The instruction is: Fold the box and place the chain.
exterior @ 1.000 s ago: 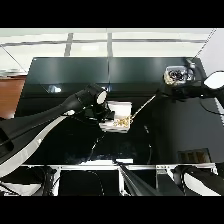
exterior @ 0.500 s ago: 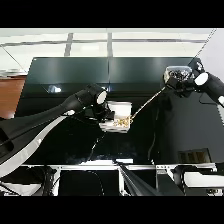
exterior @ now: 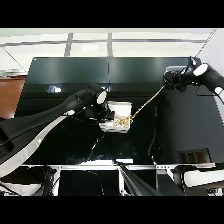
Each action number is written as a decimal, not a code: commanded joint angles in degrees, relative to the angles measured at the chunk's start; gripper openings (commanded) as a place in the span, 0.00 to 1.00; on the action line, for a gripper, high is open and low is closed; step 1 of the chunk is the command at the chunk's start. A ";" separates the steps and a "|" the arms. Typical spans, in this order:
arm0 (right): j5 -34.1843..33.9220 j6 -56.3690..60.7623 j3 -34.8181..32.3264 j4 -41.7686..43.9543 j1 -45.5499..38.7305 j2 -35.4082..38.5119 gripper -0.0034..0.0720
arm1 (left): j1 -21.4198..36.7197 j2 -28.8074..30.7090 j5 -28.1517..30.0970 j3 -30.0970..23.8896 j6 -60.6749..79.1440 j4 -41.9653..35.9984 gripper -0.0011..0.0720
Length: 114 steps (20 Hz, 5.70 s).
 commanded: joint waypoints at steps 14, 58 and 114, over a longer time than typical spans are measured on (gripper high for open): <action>16.41 -19.39 0.79 29.40 10.86 35.91 0.06 | 0.04 0.02 0.00 0.07 0.00 0.00 0.06; 34.53 -21.18 6.45 45.18 3.21 34.01 0.06 | 0.04 0.02 -1.03 0.07 0.00 0.02 0.06; -13.27 -102.84 -39.28 27.65 26.93 19.71 1.00 | 0.04 0.02 -0.70 0.07 0.00 0.00 0.06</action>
